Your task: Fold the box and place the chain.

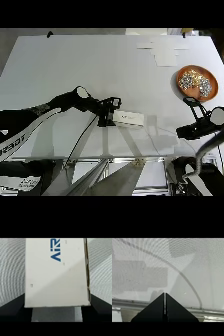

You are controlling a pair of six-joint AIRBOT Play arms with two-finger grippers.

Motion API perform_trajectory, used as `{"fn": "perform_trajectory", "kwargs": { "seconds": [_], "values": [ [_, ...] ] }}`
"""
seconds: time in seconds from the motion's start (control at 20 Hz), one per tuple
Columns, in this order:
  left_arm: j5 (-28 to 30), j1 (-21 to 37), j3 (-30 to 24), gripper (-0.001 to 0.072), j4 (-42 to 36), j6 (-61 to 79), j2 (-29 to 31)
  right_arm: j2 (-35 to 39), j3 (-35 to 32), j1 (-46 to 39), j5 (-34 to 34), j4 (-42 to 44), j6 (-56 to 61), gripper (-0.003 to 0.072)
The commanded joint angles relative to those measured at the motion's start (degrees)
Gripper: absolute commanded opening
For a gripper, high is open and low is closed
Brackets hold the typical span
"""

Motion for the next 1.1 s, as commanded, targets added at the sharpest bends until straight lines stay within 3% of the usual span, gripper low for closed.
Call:
{"fn": "perform_trajectory", "kwargs": {
  "seconds": [0.0,0.4,0.45,0.5,0.65,0.8,1.05],
  "values": [
    [-0.07,0.0,0.04,0.0135,-0.04,-0.02,0.02,0.04,-0.07,-0.07,0.02,-0.09,0.17,0.0015],
    [-0.9,-0.02,0.07,0.013,-1.09,0.02,0.02,0.04,-0.07,-0.09,0.04,-0.09,0.17,0.0015],
    [-0.92,0.02,0.07,0.0097,-1.92,-0.07,0.22,0.04,-0.07,-0.09,0.04,-0.09,0.17,0.0015],
    [-0.81,0.15,0.07,0.001,-1.79,-0.2,0.83,0.04,-0.07,-0.09,0.04,-0.09,0.17,0.0015],
    [1.2,1.64,0.07,0.0003,-1.16,-3.28,5.68,0.04,-0.07,-0.09,0.04,-0.09,0.17,0.0015],
    [5.38,5.01,0.07,0.0004,4.28,-17.7,13.03,0.04,-0.07,-0.07,0.04,-0.09,0.17,0.0015],
    [5.44,16.44,0.07,0.0003,23.96,-53.35,21.53,0.04,-0.07,-0.07,0.04,-0.09,0.17,0.0015]
  ]
}}
